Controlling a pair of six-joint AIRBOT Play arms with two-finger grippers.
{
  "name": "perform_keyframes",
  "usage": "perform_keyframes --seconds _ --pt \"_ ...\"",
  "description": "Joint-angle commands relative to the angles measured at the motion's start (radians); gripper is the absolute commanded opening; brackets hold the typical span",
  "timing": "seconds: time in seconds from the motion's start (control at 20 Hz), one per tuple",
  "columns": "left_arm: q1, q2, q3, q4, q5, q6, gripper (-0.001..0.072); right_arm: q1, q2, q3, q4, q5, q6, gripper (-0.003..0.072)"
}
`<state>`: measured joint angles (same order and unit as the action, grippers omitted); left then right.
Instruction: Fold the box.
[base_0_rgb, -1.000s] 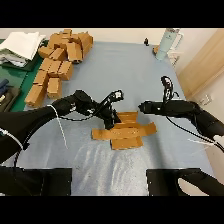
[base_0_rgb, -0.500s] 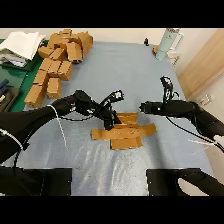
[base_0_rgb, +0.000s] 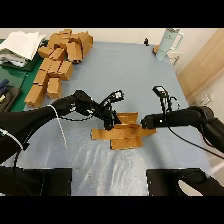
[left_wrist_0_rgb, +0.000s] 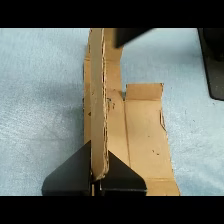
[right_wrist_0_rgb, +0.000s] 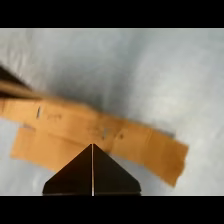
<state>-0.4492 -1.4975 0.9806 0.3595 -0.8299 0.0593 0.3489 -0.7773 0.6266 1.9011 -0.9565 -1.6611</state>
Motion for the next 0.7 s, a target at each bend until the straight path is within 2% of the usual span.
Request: perform_keyframes --seconds 0.0,0.1,0.2,0.25,0.3,0.35,0.5,0.65 --pt "0.000 0.000 0.000 0.000 0.000 0.000 0.0013 0.159 0.138 -0.039 -0.061 -0.127 0.118 0.0005" --pt "0.000 0.000 0.000 0.000 0.000 0.000 0.0013 0.310 0.194 -0.111 -0.042 -0.154 0.117 0.0005" --pt "0.000 0.000 0.000 0.000 0.000 0.000 0.0014 0.471 0.215 -0.180 -0.090 -0.165 0.056 0.0024" --pt "0.000 0.000 0.000 0.000 0.000 0.000 0.0013 0.540 0.214 -0.204 -0.169 -0.145 0.015 0.0183" --pt "0.000 0.000 0.000 0.000 0.000 0.000 0.0014 0.588 0.204 -0.219 -0.270 -0.107 -0.018 0.0419" --pt "0.000 0.000 0.000 0.000 0.000 0.000 0.0013 0.623 0.188 -0.230 -0.380 -0.060 -0.055 0.0543" --pt "0.000 0.000 0.000 0.000 0.000 0.000 0.0013 0.637 0.114 -0.240 -0.622 0.069 -0.076 0.0542" --pt "0.000 0.000 0.000 0.000 0.000 0.000 0.0013 0.637 0.021 -0.240 -0.720 0.135 -0.076 0.0541"
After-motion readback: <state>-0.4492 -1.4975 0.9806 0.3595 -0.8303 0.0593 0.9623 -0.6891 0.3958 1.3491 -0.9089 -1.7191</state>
